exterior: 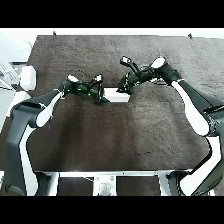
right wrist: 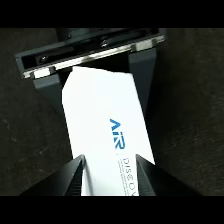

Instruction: Fold the box and place the chain.

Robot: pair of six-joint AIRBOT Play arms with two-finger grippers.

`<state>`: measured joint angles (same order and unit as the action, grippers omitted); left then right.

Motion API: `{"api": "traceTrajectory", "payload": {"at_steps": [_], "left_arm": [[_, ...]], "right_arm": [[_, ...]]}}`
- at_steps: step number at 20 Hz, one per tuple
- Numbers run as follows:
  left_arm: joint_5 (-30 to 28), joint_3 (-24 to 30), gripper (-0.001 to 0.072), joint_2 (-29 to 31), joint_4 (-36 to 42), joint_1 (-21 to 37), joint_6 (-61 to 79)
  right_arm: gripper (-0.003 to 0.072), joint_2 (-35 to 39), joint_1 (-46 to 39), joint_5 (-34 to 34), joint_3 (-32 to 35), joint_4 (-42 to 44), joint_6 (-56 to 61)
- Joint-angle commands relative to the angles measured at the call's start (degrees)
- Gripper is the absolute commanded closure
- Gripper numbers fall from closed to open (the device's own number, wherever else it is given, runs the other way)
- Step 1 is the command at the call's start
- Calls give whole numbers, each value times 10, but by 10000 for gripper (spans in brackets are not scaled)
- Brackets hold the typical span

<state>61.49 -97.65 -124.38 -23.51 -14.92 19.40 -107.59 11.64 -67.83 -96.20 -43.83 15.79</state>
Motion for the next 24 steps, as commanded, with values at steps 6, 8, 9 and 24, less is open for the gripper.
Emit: {"api": "traceTrajectory", "payload": {"at_steps": [6,8,9,24], "left_arm": [[0,0,248,0,0,0,1],[0,0,248,0,0,0,1],[0,0,248,0,0,0,1],[0,0,248,0,0,0,1]], "right_arm": [[292,2,2,10,-6,-9,2],[292,2,2,14,-4,-28,2],[292,2,2,18,-3,-28,2],[231,1,32,30,54,-33,11]]}}
